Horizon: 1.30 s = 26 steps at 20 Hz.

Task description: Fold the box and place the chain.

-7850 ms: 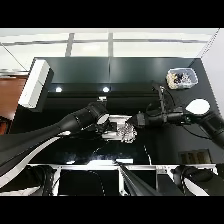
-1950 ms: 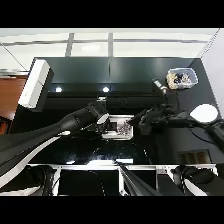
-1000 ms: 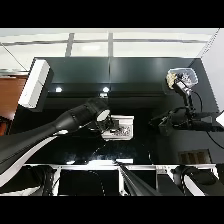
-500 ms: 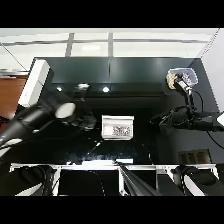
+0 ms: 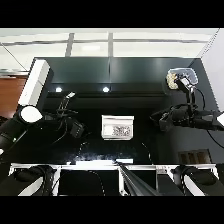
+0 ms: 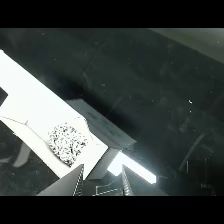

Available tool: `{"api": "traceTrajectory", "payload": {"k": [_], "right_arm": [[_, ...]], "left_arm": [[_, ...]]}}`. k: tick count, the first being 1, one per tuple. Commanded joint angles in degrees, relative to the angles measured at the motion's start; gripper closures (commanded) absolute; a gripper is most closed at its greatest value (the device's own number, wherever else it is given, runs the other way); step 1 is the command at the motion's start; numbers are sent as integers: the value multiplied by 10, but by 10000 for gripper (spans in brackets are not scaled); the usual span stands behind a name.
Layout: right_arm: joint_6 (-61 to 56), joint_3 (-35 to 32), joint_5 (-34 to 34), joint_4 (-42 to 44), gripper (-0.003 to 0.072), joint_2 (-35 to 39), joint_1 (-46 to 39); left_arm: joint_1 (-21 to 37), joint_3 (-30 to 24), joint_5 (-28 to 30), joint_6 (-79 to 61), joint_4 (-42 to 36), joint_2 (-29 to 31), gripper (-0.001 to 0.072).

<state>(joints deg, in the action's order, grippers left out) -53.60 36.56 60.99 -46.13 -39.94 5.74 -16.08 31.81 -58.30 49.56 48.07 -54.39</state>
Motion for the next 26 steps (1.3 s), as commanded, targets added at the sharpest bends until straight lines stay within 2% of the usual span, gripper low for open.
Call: {"api": "traceTrajectory", "payload": {"k": [1, 4, 6, 9, 12, 16, 19, 26], "right_arm": [[-1, 0, -4, 0, 394, 0, 0], [-12, 0, -4, 0, 395, 0, 0], [-17, 0, -4, 0, 394, 0, 0], [-17, 0, -5, 0, 394, 0, 0], [-17, 0, -5, 0, 394, 0, 0], [-17, 0, -4, 0, 394, 0, 0], [-17, 0, -4, 0, 395, 0, 1], [-17, 0, -4, 2, 394, 0, 1]], "left_arm": [[3, -16, 40, -250, -51, -16, 1], [-12, -16, 71, -386, -46, -18, 2], [-20, -13, 65, -442, -55, -26, 4], [-20, -12, 45, -448, -69, -84, 4], [-23, -3, 40, -523, -80, -129, 3], [-70, 0, 123, -570, -141, -149, 4], [-97, 20, 104, -583, -131, -173, 4], [-109, 74, 71, -584, -131, -218, 4]]}}
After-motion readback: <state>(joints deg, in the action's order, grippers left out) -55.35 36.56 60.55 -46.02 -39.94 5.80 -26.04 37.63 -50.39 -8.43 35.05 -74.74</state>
